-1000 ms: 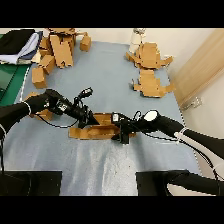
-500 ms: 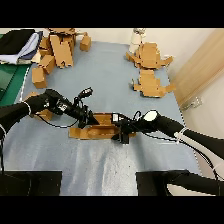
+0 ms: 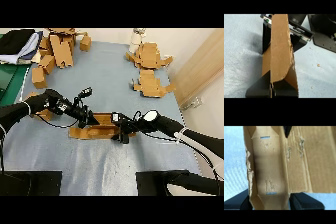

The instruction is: Fold the box.

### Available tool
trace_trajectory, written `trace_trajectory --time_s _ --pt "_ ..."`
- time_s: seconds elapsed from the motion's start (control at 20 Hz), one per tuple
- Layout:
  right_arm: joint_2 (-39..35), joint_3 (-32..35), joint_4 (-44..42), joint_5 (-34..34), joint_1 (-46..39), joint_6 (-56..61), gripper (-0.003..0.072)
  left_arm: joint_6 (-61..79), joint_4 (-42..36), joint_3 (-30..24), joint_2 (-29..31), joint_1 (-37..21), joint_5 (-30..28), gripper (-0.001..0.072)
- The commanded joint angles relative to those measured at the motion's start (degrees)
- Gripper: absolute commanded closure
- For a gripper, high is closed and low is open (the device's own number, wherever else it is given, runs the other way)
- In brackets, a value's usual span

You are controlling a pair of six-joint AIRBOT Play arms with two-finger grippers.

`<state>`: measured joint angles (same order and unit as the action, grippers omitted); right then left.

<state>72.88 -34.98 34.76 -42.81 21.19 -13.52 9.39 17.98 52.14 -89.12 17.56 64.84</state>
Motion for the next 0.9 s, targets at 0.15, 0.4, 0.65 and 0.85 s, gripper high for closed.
trace_trajectory --time_s 0.15,0.4,0.65,0.85 --pt "0.0 -0.1 -0.1 -0.2 0.0 0.0 0.0089 0.0 0.0 0.0 0.0 0.0 0.0 0.0699" --pt "1.5 -0.1 0.0 -0.2 0.0 0.0 0.01 0.0 -0.2 0.0 0.0 0.0 0.0 0.0699" --pt "1.4 -0.2 -0.1 -0.2 0.0 0.0 0.0183 0.0 -0.1 0.0 0.0 0.0 0.1 0.0699" --pt "1.3 -0.2 -0.1 -0.2 0.0 0.0 0.0186 0.0 -0.2 0.0 0.0 0.0 0.1 0.0699"
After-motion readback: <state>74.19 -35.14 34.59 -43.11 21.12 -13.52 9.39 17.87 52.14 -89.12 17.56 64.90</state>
